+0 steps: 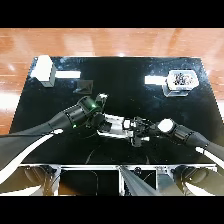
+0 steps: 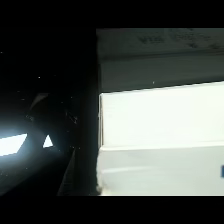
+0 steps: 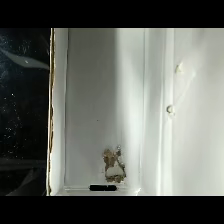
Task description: Fold the box and place the chain.
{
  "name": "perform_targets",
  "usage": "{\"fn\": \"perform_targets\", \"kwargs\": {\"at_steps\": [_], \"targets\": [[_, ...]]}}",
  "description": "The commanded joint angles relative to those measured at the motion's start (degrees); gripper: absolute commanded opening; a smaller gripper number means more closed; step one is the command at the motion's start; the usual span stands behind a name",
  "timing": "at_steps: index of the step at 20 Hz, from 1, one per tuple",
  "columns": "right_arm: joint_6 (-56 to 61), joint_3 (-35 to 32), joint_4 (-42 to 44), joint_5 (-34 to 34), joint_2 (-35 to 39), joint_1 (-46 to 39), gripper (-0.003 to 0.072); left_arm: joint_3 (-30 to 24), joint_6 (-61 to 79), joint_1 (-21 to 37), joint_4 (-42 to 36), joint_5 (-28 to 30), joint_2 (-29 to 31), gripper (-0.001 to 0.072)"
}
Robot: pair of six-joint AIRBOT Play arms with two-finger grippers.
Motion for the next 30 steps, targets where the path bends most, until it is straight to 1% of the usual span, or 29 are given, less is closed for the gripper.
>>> {"fn": "perform_targets", "kwargs": {"at_steps": [1, 5, 6, 7, 8, 9, 10, 11, 12, 13, 14, 15, 17, 21, 24, 26, 30], "targets": [[0.0, 0.0, 0.0, 0.0, 0.0, 0.0, 0.043, 0.3, -1.5, 0.0, 1.2, -1.1, 0.0, 0.04], [0.0, 0.0, 0.0, 0.0, 0.0, 0.0, 0.043, 0.3, -1.7, 0.0, 0.6, -1.1, -0.8, 0.04], [0.0, 0.0, 0.0, 0.0, 0.0, 0.0, 0.043, 0.3, -1.7, 0.0, -0.2, -1.1, -1.3, 0.036], [0.0, 0.0, 0.0, 0.0, 0.0, 0.0, 0.043, 0.3, -1.2, 0.0, -1.4, -1.2, -1.8, 0.0262], [0.0, 0.0, 0.0, 0.0, 0.0, 0.0, 0.043, 0.3, -0.8, 0.0, -2.4, -1.3, -2.2, 0.0189], [0.0, 0.0, 0.0, 0.0, 0.0, 0.0, 0.043, 0.3, -0.8, 0.0, -2.5, -1.3, -2.4, 0.0164], [0.0, 0.0, 0.0, 0.0, 0.0, 0.0, 0.043, 0.3, -0.8, 0.0, -2.4, -1.6, -2.4, 0.0042], [0.0, 0.0, 0.0, 0.0, 0.0, 0.0, 0.0431, 0.4, -0.8, 0.0, -2.4, -1.8, -2.4, 0.0021], [0.0, 0.0, 0.0, 0.0, 0.0, 0.0, 0.0433, 0.4, -0.8, 0.0, -2.5, -2.0, -2.4, 0.0021], [0.0, 0.0, 0.1, 0.0, 0.0, 0.0, 0.0533, 0.4, -0.8, 0.0, -2.5, -2.0, -2.4, 0.0021], [0.0, 0.0, 0.1, 0.0, 0.0, 0.0, 0.068, 0.4, -0.8, 0.0, -2.4, -2.0, -2.2, 0.0021], [0.0, 0.0, 0.2, 0.0, 0.0, 0.0, 0.0715, 0.4, -0.8, 0.1, -2.2, -2.0, -1.8, 0.0021], [0.0, 0.0, -0.1, 0.0, 0.2, 0.0, 0.0714, 0.4, -0.9, 0.7, -2.0, -1.8, -0.7, 0.0021], [3.6, 0.1, -1.1, 0.1, 3.3, 0.0, 0.0713, 0.1, -1.5, 4.0, -0.3, -0.5, 2.3, 0.0021], [6.8, 0.1, -3.4, 2.3, 4.9, 0.0, 0.0713, -2.7, -2.1, 6.5, -0.5, 0.0, 4.5, 0.0021], [8.2, 0.2, -4.0, 3.7, 4.9, 0.0, 0.0712, -5.4, -2.3, 6.8, -1.2, 0.4, 4.9, 0.0021], [8.4, 0.2, -4.0, 3.6, 4.9, 0.0, 0.0712, -8.1, -2.5, 6.7, -4.7, -3.7, 4.9, 0.0021]]}}
